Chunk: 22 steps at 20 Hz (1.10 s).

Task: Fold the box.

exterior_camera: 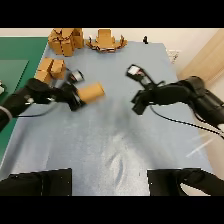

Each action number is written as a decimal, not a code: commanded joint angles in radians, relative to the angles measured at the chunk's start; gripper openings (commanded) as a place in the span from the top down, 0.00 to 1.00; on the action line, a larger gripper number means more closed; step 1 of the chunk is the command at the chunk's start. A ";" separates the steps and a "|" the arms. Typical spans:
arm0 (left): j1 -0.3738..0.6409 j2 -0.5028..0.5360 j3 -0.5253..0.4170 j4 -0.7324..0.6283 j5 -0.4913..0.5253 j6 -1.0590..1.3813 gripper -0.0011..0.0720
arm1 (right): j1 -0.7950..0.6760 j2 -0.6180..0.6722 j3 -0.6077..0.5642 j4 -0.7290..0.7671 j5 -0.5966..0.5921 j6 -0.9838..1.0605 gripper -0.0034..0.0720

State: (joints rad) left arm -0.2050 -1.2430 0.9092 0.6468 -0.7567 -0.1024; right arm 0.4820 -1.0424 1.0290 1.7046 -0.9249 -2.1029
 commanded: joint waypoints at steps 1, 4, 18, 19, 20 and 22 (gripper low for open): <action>0.187 0.103 0.009 0.031 0.291 -0.407 0.97 | -0.122 0.118 -0.121 -0.074 0.006 0.096 0.95; 0.281 0.039 0.026 0.217 0.198 -0.708 0.97 | -0.144 0.148 -0.204 -0.021 0.057 0.097 0.95; 0.242 -0.405 0.256 0.406 0.285 -0.991 0.97 | -0.144 0.139 -0.224 0.134 0.116 0.098 0.95; 0.243 -0.425 0.289 0.412 0.253 -0.991 0.97 | -0.144 0.138 -0.224 0.136 0.116 0.098 0.95; 0.242 -0.437 0.309 0.415 0.238 -0.986 0.97 | -0.144 0.138 -0.224 0.137 0.116 0.098 0.95; 0.242 -0.441 0.326 0.427 0.220 -0.986 0.96 | -0.144 0.138 -0.224 0.136 0.117 0.097 0.95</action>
State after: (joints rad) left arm 0.0364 -1.6512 1.1847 1.0512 -0.4961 -1.0836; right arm 0.3386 -0.9043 0.8051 1.8336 -0.8093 -2.0056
